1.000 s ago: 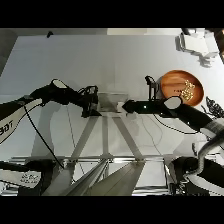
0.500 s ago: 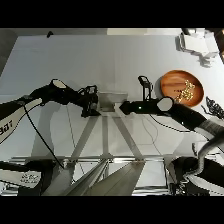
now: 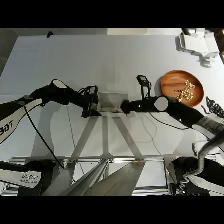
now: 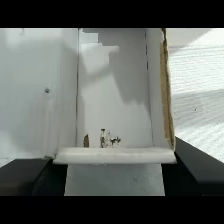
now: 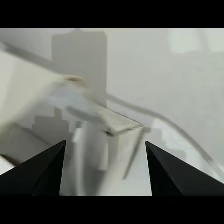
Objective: Fold the box and place the chain.
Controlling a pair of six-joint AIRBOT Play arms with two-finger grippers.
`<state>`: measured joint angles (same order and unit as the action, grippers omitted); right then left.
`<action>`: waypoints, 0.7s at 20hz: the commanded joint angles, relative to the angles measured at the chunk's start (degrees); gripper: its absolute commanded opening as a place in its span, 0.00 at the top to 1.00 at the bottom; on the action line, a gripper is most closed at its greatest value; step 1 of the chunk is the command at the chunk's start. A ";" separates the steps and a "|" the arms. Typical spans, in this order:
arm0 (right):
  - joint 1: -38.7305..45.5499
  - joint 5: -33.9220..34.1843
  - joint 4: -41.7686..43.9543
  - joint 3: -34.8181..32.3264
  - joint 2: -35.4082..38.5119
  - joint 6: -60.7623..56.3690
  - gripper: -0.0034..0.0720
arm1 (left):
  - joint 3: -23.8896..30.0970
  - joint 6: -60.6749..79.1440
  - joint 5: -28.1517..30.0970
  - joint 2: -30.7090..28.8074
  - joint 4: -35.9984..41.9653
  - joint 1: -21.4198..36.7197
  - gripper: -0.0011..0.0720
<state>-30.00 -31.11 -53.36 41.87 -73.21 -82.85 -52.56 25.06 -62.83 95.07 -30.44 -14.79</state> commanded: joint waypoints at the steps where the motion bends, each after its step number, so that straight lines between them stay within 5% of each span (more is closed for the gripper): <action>1: -0.04 -7.76 -7.89 5.42 -0.87 -4.00 0.21 | -0.02 0.02 0.04 -0.02 -0.04 0.07 0.70; 4: -1.05 -12.02 -16.94 8.20 -2.43 -12.00 0.09 | -0.02 0.02 0.04 -0.02 -0.02 0.04 0.70; 7: -3.65 -12.22 -24.15 9.42 -5.77 -19.98 0.09 | -0.02 0.02 0.04 -0.02 -0.04 0.04 0.70; 13: -8.55 -18.67 -43.89 15.30 -13.11 -43.52 0.12 | -0.02 0.02 0.02 -0.02 -0.02 0.04 0.70; 14: -8.94 -19.47 -44.54 16.09 -13.70 -44.70 0.23 | -0.02 0.02 0.04 -0.02 -0.02 0.04 0.70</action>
<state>-37.21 -46.76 -89.12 55.55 -84.44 -117.30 -52.56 25.02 -62.72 95.09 -30.37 -14.79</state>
